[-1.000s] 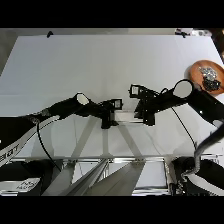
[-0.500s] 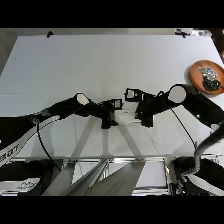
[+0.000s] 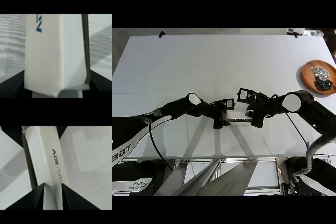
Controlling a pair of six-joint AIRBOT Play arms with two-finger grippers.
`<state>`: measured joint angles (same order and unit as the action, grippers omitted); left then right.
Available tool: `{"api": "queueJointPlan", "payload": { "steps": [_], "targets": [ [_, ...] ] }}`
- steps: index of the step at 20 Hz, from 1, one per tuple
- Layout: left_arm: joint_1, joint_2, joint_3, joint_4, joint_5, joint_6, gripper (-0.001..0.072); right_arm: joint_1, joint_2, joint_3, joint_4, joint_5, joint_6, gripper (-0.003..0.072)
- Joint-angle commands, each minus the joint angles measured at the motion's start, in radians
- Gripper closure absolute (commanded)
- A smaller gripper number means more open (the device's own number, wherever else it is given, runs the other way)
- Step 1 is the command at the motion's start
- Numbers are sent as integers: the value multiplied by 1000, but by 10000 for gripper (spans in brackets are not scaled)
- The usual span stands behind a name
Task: Fold the box and place the chain.
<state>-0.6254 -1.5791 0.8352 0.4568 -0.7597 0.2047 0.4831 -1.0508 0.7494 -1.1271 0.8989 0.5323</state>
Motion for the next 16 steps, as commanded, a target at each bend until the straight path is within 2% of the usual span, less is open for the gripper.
{"api": "queueJointPlan", "payload": {
  "steps": [1, 9, 16],
  "targets": [
    [0, 0, 0, 0, 0, 1, 252, 2, 4, -12, -2, -32, 15, 514],
    [0, 0, 0, 0, 0, 1, 252, 3, 4, -66, -1, -49, 21, 512],
    [0, 0, 0, 0, 0, 1, 252, 60, 5, -70, -1, -37, 23, 510]
  ]
}}
